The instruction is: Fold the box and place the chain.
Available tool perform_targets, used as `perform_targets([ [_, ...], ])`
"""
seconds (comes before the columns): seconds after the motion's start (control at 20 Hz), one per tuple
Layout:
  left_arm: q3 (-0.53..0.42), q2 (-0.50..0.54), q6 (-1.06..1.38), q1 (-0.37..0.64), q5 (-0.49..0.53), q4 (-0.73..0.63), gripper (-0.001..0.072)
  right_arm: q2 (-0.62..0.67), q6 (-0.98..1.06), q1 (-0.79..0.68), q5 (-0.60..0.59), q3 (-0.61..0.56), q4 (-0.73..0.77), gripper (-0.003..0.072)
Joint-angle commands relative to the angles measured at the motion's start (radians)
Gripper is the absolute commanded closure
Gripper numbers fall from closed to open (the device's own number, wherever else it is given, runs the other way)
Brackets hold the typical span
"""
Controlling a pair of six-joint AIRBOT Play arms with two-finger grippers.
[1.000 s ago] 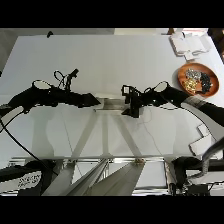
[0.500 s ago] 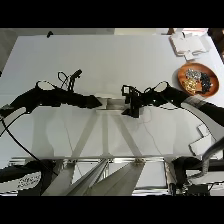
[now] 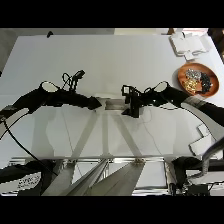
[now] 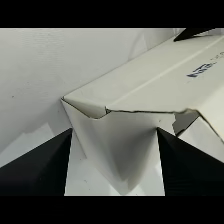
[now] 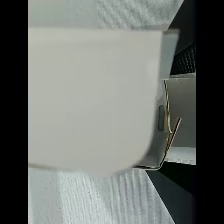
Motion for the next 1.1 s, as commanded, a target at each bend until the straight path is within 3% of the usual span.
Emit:
perform_targets([
  [0.0,-0.001,0.000,-0.003,-0.001,0.042,0.017,0.0149,-0.001,0.000,0.000,0.000,0.000,0.000,0.0282],
  [0.15,0.000,0.000,-0.018,-0.001,0.051,0.031,0.0155,-0.001,0.000,0.000,0.000,0.000,0.000,0.0282],
  [0.2,0.000,0.000,-0.048,-0.001,0.058,0.048,0.0212,-0.001,0.000,0.000,0.000,0.000,0.000,0.0282],
  [0.25,0.000,0.000,-0.061,-0.001,0.062,0.061,0.0217,-0.001,0.000,0.000,0.000,0.000,0.000,0.0282],
  [1.05,0.003,0.046,-0.216,-0.018,-0.004,0.132,0.0211,-0.001,0.000,0.000,0.000,0.000,0.000,0.0282],
])
